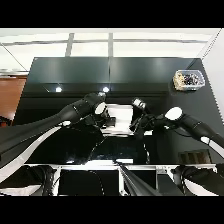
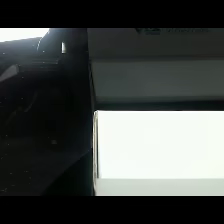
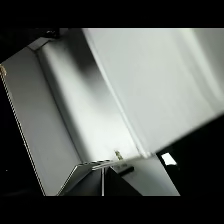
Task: Fold the box and place the chain.
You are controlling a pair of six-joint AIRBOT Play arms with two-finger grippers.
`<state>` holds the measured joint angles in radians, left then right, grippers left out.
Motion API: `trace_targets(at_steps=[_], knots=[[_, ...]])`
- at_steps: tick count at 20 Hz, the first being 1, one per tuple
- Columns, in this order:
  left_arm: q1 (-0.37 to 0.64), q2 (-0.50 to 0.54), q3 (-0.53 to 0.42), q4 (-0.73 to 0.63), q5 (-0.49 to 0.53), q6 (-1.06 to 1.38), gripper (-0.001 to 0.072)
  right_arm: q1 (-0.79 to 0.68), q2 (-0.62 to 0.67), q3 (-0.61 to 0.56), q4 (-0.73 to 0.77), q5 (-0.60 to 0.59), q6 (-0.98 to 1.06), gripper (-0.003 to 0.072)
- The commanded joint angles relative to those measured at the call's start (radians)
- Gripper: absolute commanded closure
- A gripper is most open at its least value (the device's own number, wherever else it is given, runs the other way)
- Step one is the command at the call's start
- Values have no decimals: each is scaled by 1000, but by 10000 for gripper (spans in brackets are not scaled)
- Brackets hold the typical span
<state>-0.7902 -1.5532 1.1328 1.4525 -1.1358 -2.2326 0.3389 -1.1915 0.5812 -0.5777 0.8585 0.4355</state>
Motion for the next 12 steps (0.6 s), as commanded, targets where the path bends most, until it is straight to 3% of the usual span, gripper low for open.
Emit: trace_targets(at_steps=[1,4,7,9,12], knots=[[1,0,1,0,-34,-1,684,-165,92,60,-233,183,539,674],[1,0,1,-3,-58,-1,684,-430,171,10,-201,164,735,674],[1,0,1,-6,-43,-1,684,-584,159,-82,-240,83,911,674],[1,0,1,-6,-43,-1,684,-578,129,-135,-233,99,928,674],[1,0,1,-6,-40,-1,684,-426,44,-164,-142,176,856,674]])
